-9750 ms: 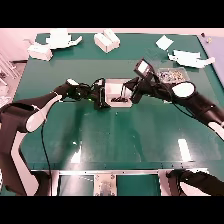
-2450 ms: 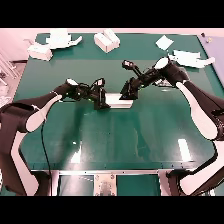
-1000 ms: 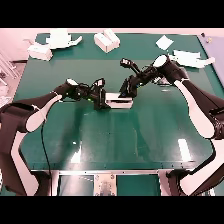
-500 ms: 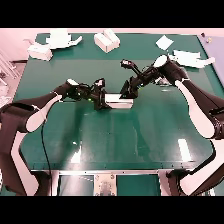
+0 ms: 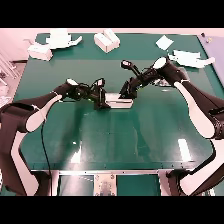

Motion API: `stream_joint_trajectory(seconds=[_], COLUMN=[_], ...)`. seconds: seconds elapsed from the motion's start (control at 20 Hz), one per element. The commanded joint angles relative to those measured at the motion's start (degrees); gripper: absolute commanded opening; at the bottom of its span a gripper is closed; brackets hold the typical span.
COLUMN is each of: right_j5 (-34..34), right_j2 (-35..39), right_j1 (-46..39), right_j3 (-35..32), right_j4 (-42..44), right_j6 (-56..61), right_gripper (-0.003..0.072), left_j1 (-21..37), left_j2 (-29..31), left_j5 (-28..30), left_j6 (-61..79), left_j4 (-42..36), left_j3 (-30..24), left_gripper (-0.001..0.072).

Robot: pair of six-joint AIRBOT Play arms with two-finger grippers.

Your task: Fold the box and place the chain.

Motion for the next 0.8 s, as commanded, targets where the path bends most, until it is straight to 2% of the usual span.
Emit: stream_joint_trajectory(seconds=[0.0, 0.75], right_j5=[-1.5, -1.9], right_j2=[0.0, 0.0], right_j1=[0.0, 0.2], right_j3=[-0.1, -4.0], right_j4=[-0.1, 0.5], right_j6=[0.2, 1.0], right_gripper=[0.0409, 0.0409], left_j1=[0.0, 0.0], left_j2=[0.0, 0.0], left_j5=[-0.1, 0.0], left_j6=[0.0, 0.0], left_j4=[0.0, 0.0], left_j3=[0.0, 0.0], left_gripper=[0.0538, 0.0538])
